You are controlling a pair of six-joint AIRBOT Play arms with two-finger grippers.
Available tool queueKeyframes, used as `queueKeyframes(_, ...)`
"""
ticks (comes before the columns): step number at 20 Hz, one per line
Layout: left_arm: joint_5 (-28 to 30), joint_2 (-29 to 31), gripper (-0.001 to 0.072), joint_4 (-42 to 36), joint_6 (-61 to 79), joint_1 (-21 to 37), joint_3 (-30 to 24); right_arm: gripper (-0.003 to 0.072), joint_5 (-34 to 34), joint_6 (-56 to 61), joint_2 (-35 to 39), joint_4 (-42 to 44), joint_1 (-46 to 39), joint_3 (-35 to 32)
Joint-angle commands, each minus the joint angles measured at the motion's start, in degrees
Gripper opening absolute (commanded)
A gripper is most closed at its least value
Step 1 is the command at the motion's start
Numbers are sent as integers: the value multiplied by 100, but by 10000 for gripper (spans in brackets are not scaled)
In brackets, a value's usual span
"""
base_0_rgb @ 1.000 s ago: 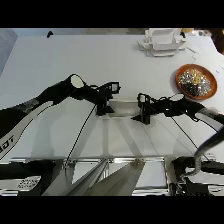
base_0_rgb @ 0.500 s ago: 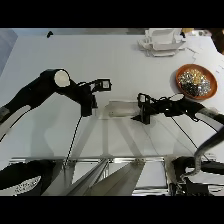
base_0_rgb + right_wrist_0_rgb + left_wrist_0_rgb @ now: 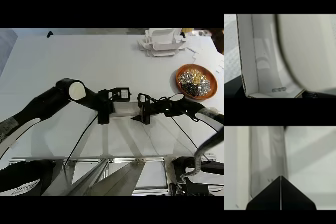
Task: Fold the box and place the chain.
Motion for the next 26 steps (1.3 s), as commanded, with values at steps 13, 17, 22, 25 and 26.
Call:
queueKeyframes(13,2363,-1515,3,-1773,-942,192,0,413,0,0,4,0,-4,4)
queueKeyframes(17,2251,-1314,3,-1668,-920,203,0,413,0,0,4,0,-4,4)
queueKeyframes(22,1307,-422,3,92,-949,201,0,413,0,0,4,0,-4,4)
queueKeyframes(25,37,57,7,1255,-946,203,0,413,0,0,4,0,-4,4)
queueKeyframes(26,-289,107,7,1473,-946,203,0,413,0,0,4,0,-4,4)
